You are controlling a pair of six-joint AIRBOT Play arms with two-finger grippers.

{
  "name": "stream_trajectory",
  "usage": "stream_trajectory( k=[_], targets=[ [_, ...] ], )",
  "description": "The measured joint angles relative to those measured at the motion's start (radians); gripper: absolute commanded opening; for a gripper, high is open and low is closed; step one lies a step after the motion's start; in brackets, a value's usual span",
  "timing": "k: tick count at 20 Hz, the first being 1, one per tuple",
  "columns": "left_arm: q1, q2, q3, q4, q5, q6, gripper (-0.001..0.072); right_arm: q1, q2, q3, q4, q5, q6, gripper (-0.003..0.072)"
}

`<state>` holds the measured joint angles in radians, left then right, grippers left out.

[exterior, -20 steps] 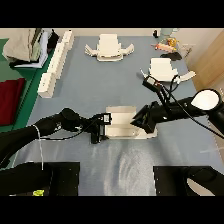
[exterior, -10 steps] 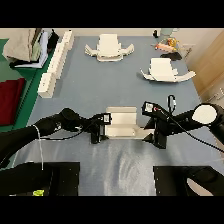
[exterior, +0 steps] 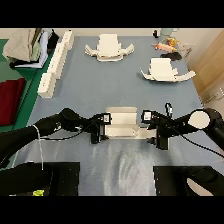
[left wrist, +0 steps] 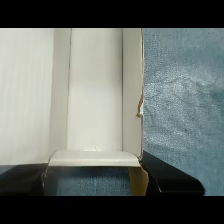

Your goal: Fold the box.

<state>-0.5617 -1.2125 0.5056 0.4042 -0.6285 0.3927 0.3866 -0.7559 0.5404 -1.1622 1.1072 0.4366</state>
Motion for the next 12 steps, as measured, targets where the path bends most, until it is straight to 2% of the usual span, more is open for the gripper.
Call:
stream_trajectory(
  k=[12],
  targets=[
    [0.0, 0.0, 0.0, 0.0, 0.0, 0.0, 0.0475, 0.0, 0.0, -0.063, 0.04, -0.161, -0.229, 0.0591]
  ],
)
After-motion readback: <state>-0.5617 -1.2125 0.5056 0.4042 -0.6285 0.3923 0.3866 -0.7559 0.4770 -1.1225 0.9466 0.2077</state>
